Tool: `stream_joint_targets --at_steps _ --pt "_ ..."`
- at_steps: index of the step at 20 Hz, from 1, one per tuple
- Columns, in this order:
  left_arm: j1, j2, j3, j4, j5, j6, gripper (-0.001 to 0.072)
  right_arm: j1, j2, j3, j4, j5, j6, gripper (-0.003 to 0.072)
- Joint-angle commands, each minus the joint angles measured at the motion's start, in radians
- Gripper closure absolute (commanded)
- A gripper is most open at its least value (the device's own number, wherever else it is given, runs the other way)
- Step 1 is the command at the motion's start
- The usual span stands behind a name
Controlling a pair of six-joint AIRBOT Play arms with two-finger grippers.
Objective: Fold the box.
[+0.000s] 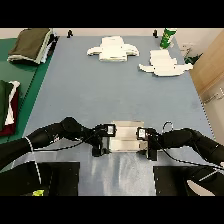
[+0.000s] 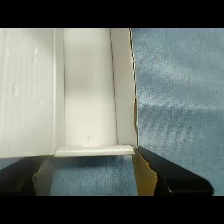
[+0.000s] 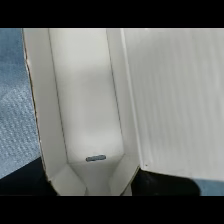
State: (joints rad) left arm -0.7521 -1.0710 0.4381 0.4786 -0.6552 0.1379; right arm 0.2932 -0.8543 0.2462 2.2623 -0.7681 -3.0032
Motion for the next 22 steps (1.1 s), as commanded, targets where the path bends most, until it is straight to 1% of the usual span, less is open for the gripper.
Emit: stream_joint_targets --at_steps 1,7,11,15,19,20,21,22 --pt "-0.016 -0.018 0.015 0.023 0.020 -0.036 -0.0011 0.000 0.000 0.000 0.000 0.000 0.000 0.0167" --pt "-0.037 -0.069 0.058 0.125 0.016 -0.155 -0.0011 0.000 0.000 0.000 0.000 0.000 0.000 0.0167" --pt "-0.079 -0.092 0.077 0.204 0.021 -0.218 -0.0011 0.000 0.000 0.000 0.000 0.000 0.000 0.0167" --pt "-0.080 -0.093 0.082 0.196 0.066 -0.267 -0.0011 0.000 0.000 0.000 0.000 0.000 0.000 0.0167" --pt "-0.084 -0.099 0.083 0.187 0.069 -0.266 -0.0011 0.000 0.000 0.000 0.000 0.000 0.000 0.0167" --pt "-0.084 -0.101 0.085 0.188 0.068 -0.267 0.0006 0.000 0.000 0.000 0.000 0.000 0.000 0.0167" --pt "-0.084 -0.101 0.085 0.188 0.066 -0.267 0.0103 0.000 0.000 0.000 0.000 0.000 0.000 0.0167" --pt "-0.084 -0.101 0.085 0.188 0.059 -0.266 0.0118 0.000 0.000 0.000 0.000 0.000 0.000 0.0167"
